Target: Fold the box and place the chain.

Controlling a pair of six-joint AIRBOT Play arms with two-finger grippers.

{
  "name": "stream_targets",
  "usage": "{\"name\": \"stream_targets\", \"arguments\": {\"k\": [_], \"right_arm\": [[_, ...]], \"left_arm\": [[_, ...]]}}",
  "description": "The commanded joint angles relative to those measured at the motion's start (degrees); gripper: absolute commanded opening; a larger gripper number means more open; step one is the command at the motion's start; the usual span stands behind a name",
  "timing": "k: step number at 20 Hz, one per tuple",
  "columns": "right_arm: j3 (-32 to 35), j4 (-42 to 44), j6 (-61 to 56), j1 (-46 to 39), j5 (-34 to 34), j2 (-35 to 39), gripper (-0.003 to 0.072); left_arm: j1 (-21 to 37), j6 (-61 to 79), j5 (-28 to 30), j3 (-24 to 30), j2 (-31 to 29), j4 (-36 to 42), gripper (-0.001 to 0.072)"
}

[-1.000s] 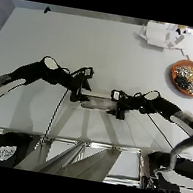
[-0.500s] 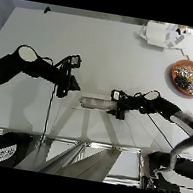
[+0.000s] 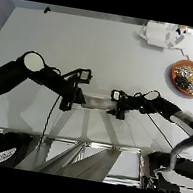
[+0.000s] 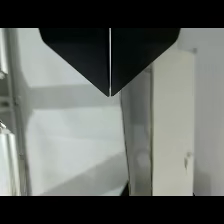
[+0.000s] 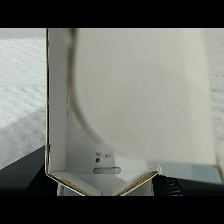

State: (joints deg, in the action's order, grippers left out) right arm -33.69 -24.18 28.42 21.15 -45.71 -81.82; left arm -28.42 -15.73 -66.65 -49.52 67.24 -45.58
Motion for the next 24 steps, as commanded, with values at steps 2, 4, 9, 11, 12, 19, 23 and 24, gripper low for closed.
{"name": "stream_targets", "arguments": {"k": [2, 4, 9, 11, 12, 19, 23, 24], "right_arm": [[0.0, 0.0, 0.0, 0.0, 0.0, 0.0, 0.0416], [0.0, 0.0, 0.0, 0.0, 0.0, 0.0, 0.0416], [0.0, 0.0, 0.0, 0.0, 0.0, 0.0, 0.0416], [0.0, 0.0, 0.0, 0.0, 0.0, 0.0, 0.0416], [0.0, 0.0, 0.0, 0.0, 0.0, 0.0, 0.0416], [0.0, 0.0, 0.0, 0.0, 0.0, 0.0, 0.0416], [0.0, 0.0, 0.0, 0.0, 0.0, 0.0, 0.0416], [0.0, 0.0, 0.0, 0.0, 0.0, 0.0, 0.0416]], "left_arm": [[-4.0, -9.8, 24.7, 0.0, 2.6, 0.9, 0.0002], [-3.6, -14.2, 31.5, 0.0, 5.1, 1.1, 0.0003], [-3.6, -14.6, 32.9, 0.0, 12.8, 1.2, 0.0003], [-3.6, -14.6, 31.5, 0.0, 13.1, 1.2, 0.0003], [-3.6, -14.5, 30.3, 0.0, 12.1, 1.1, 0.0003], [-0.4, -12.6, 13.7, 0.0, -3.3, -15.3, 0.0007], [-0.1, -3.8, 1.1, 0.0, -4.1, -23.7, 0.0013], [-0.1, -1.9, -0.2, 0.0, -3.2, -23.6, 0.0043]]}}
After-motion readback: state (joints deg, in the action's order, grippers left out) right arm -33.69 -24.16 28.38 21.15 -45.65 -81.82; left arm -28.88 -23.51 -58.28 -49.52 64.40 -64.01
